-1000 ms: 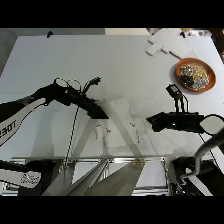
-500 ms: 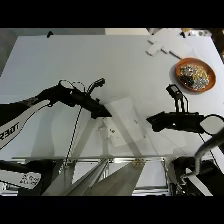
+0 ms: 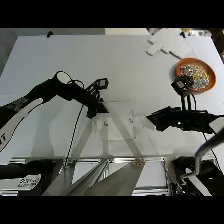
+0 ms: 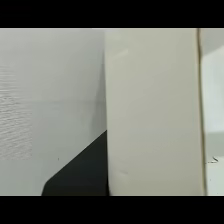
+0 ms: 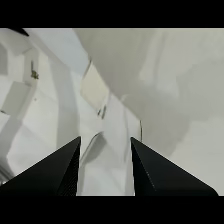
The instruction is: Fold the box and place the chain.
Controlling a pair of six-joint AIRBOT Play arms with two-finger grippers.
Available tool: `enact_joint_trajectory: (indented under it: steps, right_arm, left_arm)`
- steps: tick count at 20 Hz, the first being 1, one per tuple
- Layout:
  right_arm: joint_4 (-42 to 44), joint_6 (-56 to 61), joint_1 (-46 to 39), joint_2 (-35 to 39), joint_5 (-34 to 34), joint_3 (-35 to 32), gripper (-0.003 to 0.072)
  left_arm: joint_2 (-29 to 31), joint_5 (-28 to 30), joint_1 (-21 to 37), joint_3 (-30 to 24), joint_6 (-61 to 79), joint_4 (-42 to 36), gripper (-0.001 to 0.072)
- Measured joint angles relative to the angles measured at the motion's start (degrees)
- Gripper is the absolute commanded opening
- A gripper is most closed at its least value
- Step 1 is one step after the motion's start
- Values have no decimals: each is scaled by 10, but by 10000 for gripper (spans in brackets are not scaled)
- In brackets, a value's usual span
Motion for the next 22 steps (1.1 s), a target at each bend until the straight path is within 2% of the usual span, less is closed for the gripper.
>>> enact_joint_trajectory:
  steps: [3, 7, 14, 22]
  right_arm:
    - [-17, 0, 0, 19, 8, 16, 347]
    - [-28, 0, 0, 29, 23, 23, 346]
    - [-32, 0, 0, 33, 40, 26, 346]
    - [-33, 0, 0, 33, 43, 26, 344]
  left_arm:
    - [3, 31, -34, 7, 4, 36, 6]
    - [-4, 71, -60, 10, 6, 47, 8]
    - [-32, 100, -70, 12, 3, 33, 5]
    - [-37, 127, -71, 12, -28, 33, 5]
